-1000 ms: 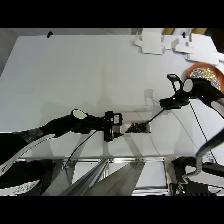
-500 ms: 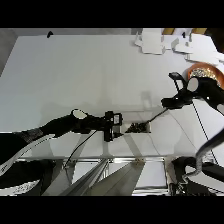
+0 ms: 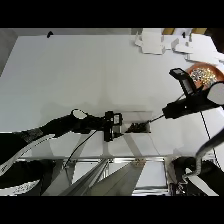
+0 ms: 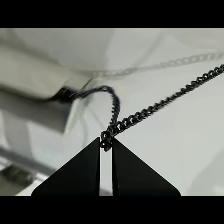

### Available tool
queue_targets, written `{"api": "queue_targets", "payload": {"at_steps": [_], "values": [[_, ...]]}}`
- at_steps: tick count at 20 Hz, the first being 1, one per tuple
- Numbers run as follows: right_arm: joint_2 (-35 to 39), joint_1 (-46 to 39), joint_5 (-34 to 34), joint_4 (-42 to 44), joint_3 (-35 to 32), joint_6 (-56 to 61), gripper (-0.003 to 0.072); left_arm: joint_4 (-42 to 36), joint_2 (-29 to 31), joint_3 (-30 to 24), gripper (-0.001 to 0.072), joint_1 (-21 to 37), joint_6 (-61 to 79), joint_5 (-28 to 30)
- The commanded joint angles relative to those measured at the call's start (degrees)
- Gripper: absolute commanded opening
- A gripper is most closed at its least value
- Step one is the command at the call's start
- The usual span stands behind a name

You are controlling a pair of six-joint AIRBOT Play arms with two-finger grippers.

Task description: Fold the box and place the chain.

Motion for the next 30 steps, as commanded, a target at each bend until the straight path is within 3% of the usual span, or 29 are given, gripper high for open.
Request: {"api": "queue_targets", "payload": {"at_steps": [1,5,12,20,21,23,24,28,30], "values": [[6.7,5.8,5.1,5.5,0.0,0.0,0.0018,0.0,0.0,0.0,0.0209,0.0,0.0,0.0],[9.6,12.0,-0.5,14.8,0.0,-0.1,0.0018,0.0,0.0,0.0,0.0209,0.0,0.0,0.0],[9.4,20.9,-14.4,14.9,-0.1,-0.1,0.0019,0.0,0.0,0.0,0.0209,0.0,0.0,0.0],[1.8,21.8,-16.1,10.0,-3.0,0.5,0.0021,0.0,0.0,0.0,0.0209,0.0,0.0,0.0],[0.6,21.8,-16.1,9.4,-3.4,0.5,0.0060,0.0,0.0,0.0,0.0209,0.0,0.0,0.0],[-1.1,21.8,-17.1,8.7,-3.4,0.3,0.0272,0.0,0.0,0.0,0.0209,0.0,0.0,0.0],[-1.1,21.8,-18.2,8.0,-3.2,0.3,0.0283,0.0,0.0,0.0,0.0209,0.0,0.0,0.0],[-1.1,15.3,-19.3,0.8,1.2,0.4,0.0261,0.0,0.0,0.0,0.0209,0.0,0.0,0.0],[-1.2,8.5,-21.7,-4.1,1.5,0.4,0.0144,0.0,0.0,0.0,0.0209,0.0,0.0,0.0]]}}
